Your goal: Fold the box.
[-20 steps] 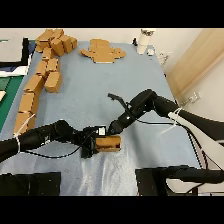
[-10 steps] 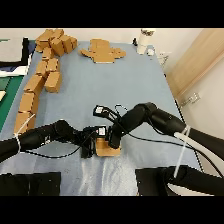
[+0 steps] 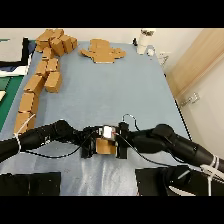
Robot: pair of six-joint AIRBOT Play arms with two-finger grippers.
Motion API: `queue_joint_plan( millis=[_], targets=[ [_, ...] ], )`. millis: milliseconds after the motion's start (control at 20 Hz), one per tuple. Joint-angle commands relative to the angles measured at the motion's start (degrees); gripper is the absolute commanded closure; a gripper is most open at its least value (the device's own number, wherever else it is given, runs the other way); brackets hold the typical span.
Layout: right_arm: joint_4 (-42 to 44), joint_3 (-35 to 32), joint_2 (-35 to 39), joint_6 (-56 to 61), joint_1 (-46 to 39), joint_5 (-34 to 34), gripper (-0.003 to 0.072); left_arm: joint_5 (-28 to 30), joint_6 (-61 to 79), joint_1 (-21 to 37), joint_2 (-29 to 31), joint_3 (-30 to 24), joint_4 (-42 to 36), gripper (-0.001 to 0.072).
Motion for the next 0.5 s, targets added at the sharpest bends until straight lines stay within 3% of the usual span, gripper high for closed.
queue_joint_plan(
  millis=[0,50,100,200,250,300,450],
  targets=[
    [-1.81,-3.76,5.27,-0.87,2.89,2.27,0.0483,0.0,0.0,0.0,-0.02,0.0,0.0,0.0239],
    [-1.79,-3.74,5.27,-0.87,3.32,2.05,0.0365,0.0,0.02,0.0,-0.02,0.0,0.0,0.0239],
    [-1.09,-3.76,5.22,-0.85,3.67,2.03,0.0307,0.0,0.0,0.0,-0.02,0.0,0.0,0.0239],
    [0.85,-3.74,5.2,-2.4,3.69,1.97,0.0284,0.0,0.0,0.0,-0.02,0.0,0.0,0.0239],
    [1.09,-3.74,5.11,-3.02,3.69,1.95,0.0165,0.02,0.02,0.0,-0.02,0.0,0.0,0.0239],
    [0.98,-3.74,5.11,-3.04,3.91,1.95,0.0097,0.0,0.0,0.0,-0.02,0.0,0.0,0.0239],
    [0.0,-3.76,4.96,-7.72,4.0,2.51,0.0097,0.0,0.0,0.0,-0.02,0.0,0.0,0.0239]
  ],
)
